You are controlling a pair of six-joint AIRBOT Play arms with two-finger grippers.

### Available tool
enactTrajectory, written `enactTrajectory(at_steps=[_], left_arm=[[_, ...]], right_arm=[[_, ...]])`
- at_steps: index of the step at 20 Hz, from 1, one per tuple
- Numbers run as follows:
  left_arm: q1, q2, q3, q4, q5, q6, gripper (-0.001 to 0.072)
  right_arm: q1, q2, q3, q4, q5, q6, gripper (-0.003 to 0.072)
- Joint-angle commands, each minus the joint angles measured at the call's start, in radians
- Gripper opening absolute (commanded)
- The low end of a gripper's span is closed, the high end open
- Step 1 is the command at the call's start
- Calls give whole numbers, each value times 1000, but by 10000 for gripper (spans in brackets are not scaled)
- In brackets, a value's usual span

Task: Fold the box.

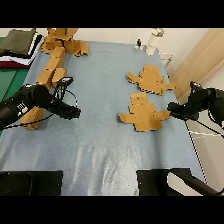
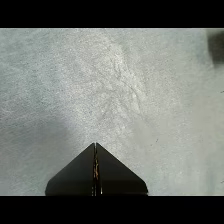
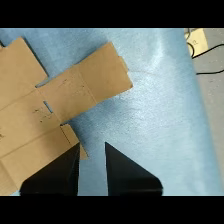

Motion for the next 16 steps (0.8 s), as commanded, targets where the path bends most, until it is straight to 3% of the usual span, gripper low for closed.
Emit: enactTrajectory(at_steps=[1,4,5,6,10,16], left_arm=[[1,0,0,0,0,0,13],[1,0,0,0,0,0,12],[1,0,0,0,0,0,13],[1,0,0,0,0,0,13],[1,0,0,0,0,0,12],[1,0,0,-3,2,0,12]], right_arm=[[-8,-7,2,6,-1,-11,242],[-8,-7,2,13,0,-11,243],[-9,-7,2,1,1,-13,310],[-15,-8,4,-24,3,-25,448],[-110,-83,76,-52,10,-106,458],[-203,-273,180,114,43,-388,458]])
